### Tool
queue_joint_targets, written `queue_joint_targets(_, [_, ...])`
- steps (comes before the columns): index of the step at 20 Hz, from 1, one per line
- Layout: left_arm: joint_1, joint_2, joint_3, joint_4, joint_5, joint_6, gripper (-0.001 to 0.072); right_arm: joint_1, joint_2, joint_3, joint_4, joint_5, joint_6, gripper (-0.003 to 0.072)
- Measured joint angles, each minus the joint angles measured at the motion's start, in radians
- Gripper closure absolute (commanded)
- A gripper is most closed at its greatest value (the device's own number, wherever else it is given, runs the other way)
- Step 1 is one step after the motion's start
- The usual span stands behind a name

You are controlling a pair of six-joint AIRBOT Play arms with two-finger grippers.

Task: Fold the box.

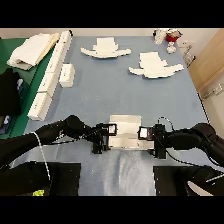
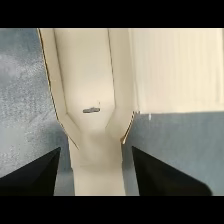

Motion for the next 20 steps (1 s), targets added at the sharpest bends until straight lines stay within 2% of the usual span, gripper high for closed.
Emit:
queue_joint_targets(1, [0.000, 0.000, 0.000, 0.000, 0.000, 0.000, 0.0269, 0.010, -0.004, -0.002, 0.000, 0.020, -0.021, 0.0017])
queue_joint_targets(2, [0.000, 0.000, 0.000, 0.000, 0.000, 0.000, 0.0269, 0.018, -0.007, -0.003, 0.002, 0.037, -0.039, 0.0135])
queue_joint_targets(3, [0.000, 0.000, 0.000, 0.000, 0.000, 0.000, 0.0269, 0.024, -0.009, -0.005, 0.006, 0.050, -0.052, 0.0305])
queue_joint_targets(5, [0.000, 0.000, 0.000, 0.000, 0.000, 0.000, 0.0269, 0.032, -0.011, -0.006, 0.019, 0.069, -0.069, 0.0338])
queue_joint_targets(6, [0.000, 0.000, 0.000, 0.000, 0.000, 0.000, 0.0269, 0.037, -0.012, -0.006, 0.026, 0.072, -0.077, 0.0444])
queue_joint_targets(7, [0.000, 0.000, 0.000, 0.000, 0.000, 0.000, 0.0269, 0.045, -0.013, -0.006, 0.034, 0.079, -0.082, 0.0513])
queue_joint_targets(13, [0.000, 0.000, 0.000, 0.000, 0.000, 0.000, 0.0269, 0.083, -0.015, -0.007, 0.071, 0.124, -0.093, 0.0515])
queue_joint_targets(14, [0.000, 0.000, 0.000, 0.000, 0.000, 0.000, 0.0269, 0.085, -0.019, -0.007, 0.078, 0.137, -0.095, 0.0506])
queue_joint_targets(15, [0.000, 0.000, 0.000, 0.000, 0.000, 0.000, 0.0269, 0.087, -0.026, -0.007, 0.086, 0.144, -0.095, 0.0333])
queue_joint_targets(16, [0.000, 0.000, 0.000, 0.000, 0.000, 0.000, 0.0269, 0.089, -0.034, -0.007, 0.097, 0.151, -0.095, 0.0039])
queue_joint_targets(17, [0.000, 0.000, 0.000, 0.000, 0.000, 0.000, 0.0269, 0.090, -0.045, -0.007, 0.114, 0.158, -0.095, -0.0012])
queue_joint_targets(20, [0.000, 0.000, 0.000, 0.000, 0.000, 0.000, 0.0269, 0.092, -0.067, -0.006, 0.151, 0.169, -0.095, -0.0012])
